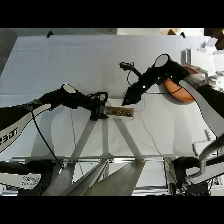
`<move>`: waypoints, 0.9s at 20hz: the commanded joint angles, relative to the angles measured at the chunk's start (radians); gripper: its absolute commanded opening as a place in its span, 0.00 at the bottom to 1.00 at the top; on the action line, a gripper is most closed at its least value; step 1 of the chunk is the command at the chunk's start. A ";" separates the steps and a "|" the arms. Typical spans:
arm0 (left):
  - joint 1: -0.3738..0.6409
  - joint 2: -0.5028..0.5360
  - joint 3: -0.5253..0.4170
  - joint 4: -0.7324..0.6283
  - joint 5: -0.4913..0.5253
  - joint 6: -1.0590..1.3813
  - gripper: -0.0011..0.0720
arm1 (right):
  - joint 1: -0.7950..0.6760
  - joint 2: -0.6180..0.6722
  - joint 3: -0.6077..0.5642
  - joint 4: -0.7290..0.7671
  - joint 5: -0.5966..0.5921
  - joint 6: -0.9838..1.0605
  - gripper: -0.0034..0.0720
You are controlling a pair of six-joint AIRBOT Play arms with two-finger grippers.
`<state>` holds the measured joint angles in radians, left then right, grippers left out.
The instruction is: Fold the box and place the chain.
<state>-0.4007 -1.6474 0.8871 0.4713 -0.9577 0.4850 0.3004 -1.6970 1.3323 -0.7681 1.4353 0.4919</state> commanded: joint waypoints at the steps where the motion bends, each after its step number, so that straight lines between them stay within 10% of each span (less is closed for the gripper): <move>1: 0.000 0.000 0.000 0.000 0.000 0.000 0.55 | 0.040 0.043 0.002 -0.088 -0.052 -0.056 0.44; 18: 0.000 0.000 0.000 0.000 0.000 0.000 0.55 | 0.175 0.167 -0.136 -0.187 -0.291 -0.160 0.24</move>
<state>-0.4011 -1.6474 0.8871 0.4717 -0.9577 0.4854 0.4576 -1.5391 1.2186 -0.9279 1.1641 0.3389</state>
